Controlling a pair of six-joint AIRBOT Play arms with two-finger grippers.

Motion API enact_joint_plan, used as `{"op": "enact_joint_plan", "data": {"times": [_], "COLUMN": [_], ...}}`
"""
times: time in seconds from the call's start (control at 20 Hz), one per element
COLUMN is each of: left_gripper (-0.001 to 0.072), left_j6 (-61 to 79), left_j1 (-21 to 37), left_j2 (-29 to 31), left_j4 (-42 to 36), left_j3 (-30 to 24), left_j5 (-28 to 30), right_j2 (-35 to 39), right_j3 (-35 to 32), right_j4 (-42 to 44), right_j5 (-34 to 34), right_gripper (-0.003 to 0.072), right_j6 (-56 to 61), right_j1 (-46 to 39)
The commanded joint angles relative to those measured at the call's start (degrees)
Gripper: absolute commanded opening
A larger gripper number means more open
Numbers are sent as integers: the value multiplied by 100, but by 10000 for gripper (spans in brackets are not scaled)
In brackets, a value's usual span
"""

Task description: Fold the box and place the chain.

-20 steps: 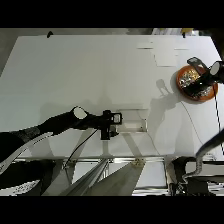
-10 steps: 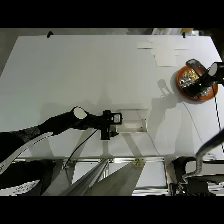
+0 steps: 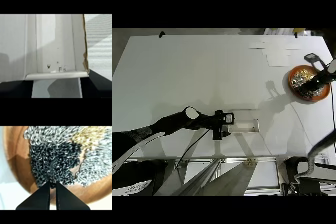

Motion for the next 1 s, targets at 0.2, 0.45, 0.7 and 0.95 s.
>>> {"op": "enact_joint_plan", "data": {"times": [0.2,0.45,0.7,0.95], "left_gripper": [210,210,210,210], "left_j6": [0,-2,0,0], "left_j1": [-2,-2,-2,-2], "left_j2": [4,4,4,4], "left_j4": [2,0,2,0], "left_j3": [-2,-2,-2,-2], "left_j5": [0,0,0,0], "right_j2": [1969,3206,4017,4664], "right_j3": [4,4,4,4], "right_j4": [2487,3193,3191,3191], "right_j5": [634,1703,2380,2955], "right_gripper": [13,13,13,13], "right_j6": [153,188,588,929], "right_j1": [7,505,1414,2103]}}
